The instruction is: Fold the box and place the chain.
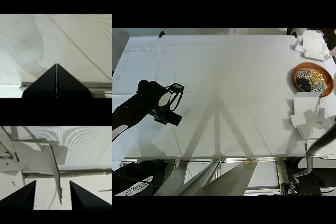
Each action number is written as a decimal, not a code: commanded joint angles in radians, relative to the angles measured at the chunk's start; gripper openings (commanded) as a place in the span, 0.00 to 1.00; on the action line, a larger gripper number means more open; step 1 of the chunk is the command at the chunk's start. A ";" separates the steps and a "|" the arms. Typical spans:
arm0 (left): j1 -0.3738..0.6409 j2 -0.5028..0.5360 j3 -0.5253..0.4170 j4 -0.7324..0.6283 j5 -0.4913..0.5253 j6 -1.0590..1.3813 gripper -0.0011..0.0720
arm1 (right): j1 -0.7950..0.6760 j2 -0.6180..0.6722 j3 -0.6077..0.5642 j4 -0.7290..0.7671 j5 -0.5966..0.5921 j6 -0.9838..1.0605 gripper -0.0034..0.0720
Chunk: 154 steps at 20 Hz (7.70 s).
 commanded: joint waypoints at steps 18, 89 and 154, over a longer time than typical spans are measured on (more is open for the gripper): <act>0.000 0.000 0.000 0.000 0.000 0.000 0.03 | 0.235 0.092 -0.002 0.604 0.163 -0.116 0.06; 0.179 -0.302 -0.002 -1.270 0.327 1.622 0.02 | 1.230 0.574 -0.674 0.592 -0.595 0.506 0.36; -0.151 -0.369 0.035 -1.245 0.615 2.021 0.02 | 1.229 1.288 -0.677 0.393 -0.253 0.505 0.41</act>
